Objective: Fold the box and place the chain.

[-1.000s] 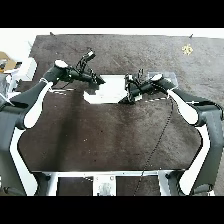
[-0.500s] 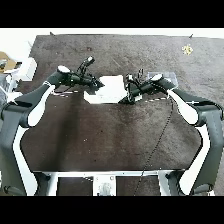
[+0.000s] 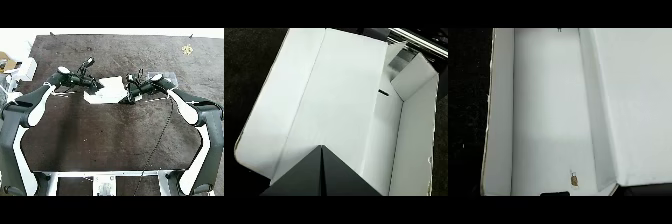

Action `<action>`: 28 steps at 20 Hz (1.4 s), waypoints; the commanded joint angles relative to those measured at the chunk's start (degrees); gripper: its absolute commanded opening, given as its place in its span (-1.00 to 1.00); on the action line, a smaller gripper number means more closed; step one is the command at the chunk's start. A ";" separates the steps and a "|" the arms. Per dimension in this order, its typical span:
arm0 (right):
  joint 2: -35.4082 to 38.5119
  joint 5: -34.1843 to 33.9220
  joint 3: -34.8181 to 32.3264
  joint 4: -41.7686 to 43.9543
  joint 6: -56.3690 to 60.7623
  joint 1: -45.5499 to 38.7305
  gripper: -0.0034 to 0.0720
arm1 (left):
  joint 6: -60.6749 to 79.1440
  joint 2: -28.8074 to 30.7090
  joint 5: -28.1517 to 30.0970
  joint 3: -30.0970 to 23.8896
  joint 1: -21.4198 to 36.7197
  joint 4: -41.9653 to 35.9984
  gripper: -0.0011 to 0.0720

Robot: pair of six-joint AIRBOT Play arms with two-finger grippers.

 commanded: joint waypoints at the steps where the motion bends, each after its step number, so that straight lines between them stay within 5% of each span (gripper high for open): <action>1: -0.02 0.00 -0.02 0.02 0.00 -0.02 0.66 | 0.04 0.96 -0.04 0.57 0.24 -0.11 -0.94; 8: -0.02 0.02 -0.02 0.00 0.00 -0.02 0.66 | 0.07 7.96 -9.86 6.56 3.39 0.44 -0.94; 9: -0.02 0.02 -0.02 0.00 0.00 -0.02 0.66 | 0.33 9.27 -12.02 6.95 3.85 0.61 -0.58; 10: -0.02 0.00 -0.02 0.00 0.00 -0.02 0.66 | 0.50 9.86 -13.46 6.97 4.11 1.42 0.23; 11: -0.02 0.02 -0.02 0.00 0.00 -0.02 0.65 | 0.59 10.14 -15.47 7.04 4.09 3.80 0.79; 12: -0.02 0.02 -0.02 0.00 0.00 -0.02 0.66 | 2.01 10.10 -17.49 6.97 3.87 7.21 0.95; 15: -0.02 0.02 -0.02 0.00 0.00 -0.07 0.66 | 3.48 9.94 -15.74 4.46 1.68 20.02 0.95; 20: -0.02 0.02 -0.02 0.00 0.00 -0.07 0.66 | 3.54 9.92 -3.04 -3.19 -3.74 30.21 0.95; 28: -0.02 0.02 -0.02 0.00 0.00 -0.07 0.66 | 3.52 9.92 5.49 -8.66 -5.68 31.12 0.95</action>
